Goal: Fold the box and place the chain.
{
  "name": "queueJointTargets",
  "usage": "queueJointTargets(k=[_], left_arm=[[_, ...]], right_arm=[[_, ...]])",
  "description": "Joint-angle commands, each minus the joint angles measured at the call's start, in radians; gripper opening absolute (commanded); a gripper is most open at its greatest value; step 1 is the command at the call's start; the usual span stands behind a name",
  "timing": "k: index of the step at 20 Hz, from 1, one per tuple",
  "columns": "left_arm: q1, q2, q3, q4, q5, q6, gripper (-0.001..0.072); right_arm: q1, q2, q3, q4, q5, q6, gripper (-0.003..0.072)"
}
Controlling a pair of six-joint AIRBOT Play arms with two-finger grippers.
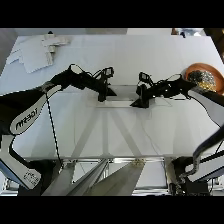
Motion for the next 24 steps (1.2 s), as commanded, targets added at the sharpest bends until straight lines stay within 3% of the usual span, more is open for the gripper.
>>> queueJointTargets(k=[1,5,8,24], left_arm=[[-0.001,-0.001,0.0,0.0,0.0,0.0,0.001],[-0.001,-0.001,0.0,0.0,0.0,0.0,0.001],[-0.001,-0.001,0.0,0.0,0.0,0.0,0.001],[-0.001,-0.001,0.0,0.0,0.0,0.0,0.001]], right_arm=[[0.001,-0.001,0.001,-0.016,0.006,-0.002,0.0569],[0.001,-0.001,0.001,-0.017,0.006,-0.002,0.0457],[0.001,-0.001,0.001,-0.016,0.006,-0.002,0.0437],[0.001,0.0,0.001,-0.017,0.006,-0.002,0.0438]])
